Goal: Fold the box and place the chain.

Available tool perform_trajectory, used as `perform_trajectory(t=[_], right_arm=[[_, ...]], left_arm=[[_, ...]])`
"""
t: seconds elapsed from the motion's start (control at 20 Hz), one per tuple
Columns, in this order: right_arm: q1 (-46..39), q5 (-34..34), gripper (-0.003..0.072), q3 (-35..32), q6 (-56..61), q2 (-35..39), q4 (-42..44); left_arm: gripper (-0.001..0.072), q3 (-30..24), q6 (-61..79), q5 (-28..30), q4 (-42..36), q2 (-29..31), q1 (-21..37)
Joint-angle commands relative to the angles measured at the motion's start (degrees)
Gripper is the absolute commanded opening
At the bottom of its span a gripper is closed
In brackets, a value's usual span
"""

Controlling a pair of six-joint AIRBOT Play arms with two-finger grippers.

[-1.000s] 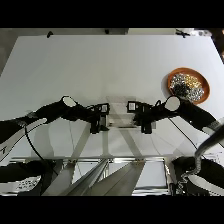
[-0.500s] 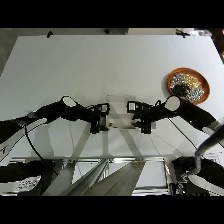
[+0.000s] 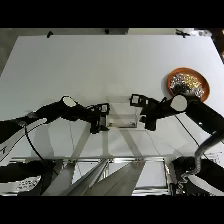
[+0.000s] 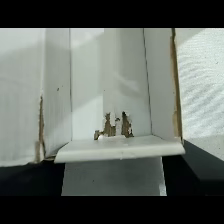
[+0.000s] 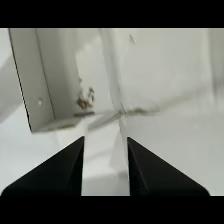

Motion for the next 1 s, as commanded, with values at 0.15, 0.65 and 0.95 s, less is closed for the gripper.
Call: perform_trajectory(t=[0.15, 0.65, 0.95], right_arm=[[-2.67, 9.81, 0.0009, 1.36, 27.39, 13.97, -12.11], [-26.43, 9.88, 0.0009, -7.65, 43.19, 9.29, -3.54], [-26.43, 7.02, 0.0009, -9.62, 30.82, -7.61, 15.1]], left_arm=[[0.0202, 0.07, 0.02, 0.0, 0.02, 0.0, 0.02], [0.0202, 0.07, 0.0, -0.02, 0.02, 0.0, 0.02], [0.0202, 0.07, 0.02, -0.02, 0.02, 0.0, 0.02]])
